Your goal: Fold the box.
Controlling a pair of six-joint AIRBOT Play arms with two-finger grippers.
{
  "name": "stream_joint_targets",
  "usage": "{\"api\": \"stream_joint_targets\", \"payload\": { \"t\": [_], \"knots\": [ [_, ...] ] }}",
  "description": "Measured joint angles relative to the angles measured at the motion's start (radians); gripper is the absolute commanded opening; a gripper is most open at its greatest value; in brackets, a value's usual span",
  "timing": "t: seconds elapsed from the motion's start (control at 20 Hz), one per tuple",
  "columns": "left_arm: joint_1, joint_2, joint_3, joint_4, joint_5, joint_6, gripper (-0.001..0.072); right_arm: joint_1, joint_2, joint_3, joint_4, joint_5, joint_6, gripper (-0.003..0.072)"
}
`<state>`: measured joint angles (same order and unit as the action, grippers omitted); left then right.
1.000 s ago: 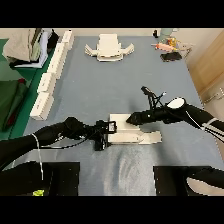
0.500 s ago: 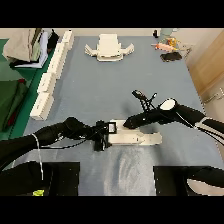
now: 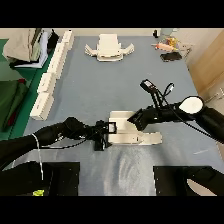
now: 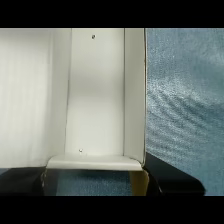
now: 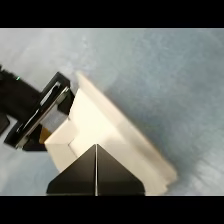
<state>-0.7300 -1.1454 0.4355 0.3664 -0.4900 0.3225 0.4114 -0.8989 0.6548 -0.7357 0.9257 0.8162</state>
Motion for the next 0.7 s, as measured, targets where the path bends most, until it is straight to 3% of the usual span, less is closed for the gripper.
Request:
{"api": "stream_joint_targets", "payload": {
  "t": [0.05,0.1,0.2,0.25,0.3,0.5,0.7],
  "knots": [
    [0.000,0.000,0.000,0.000,0.000,0.000,0.0511,0.000,0.027,-0.003,-0.029,0.035,0.007,0.0007],
    [0.000,0.000,0.000,0.000,0.000,0.000,0.0511,0.000,0.055,-0.010,-0.054,0.074,0.014,0.0088],
    [0.000,0.000,0.000,0.000,0.000,0.000,0.0511,0.001,0.101,-0.029,-0.110,0.144,0.021,0.0430],
    [0.000,0.000,0.000,0.000,0.000,0.000,0.0511,0.001,0.121,-0.043,-0.150,0.178,0.019,0.0538],
    [0.000,0.000,0.000,0.000,0.000,-0.001,0.0511,0.001,0.137,-0.059,-0.190,0.203,0.001,0.0539],
    [0.000,0.000,0.000,0.000,0.001,-0.001,0.0511,0.001,0.183,-0.132,-0.364,0.244,-0.145,0.0672],
    [0.000,0.000,0.000,0.000,0.001,-0.001,0.0511,0.001,0.196,-0.210,-0.425,0.120,-0.373,0.0672]
  ]
}}
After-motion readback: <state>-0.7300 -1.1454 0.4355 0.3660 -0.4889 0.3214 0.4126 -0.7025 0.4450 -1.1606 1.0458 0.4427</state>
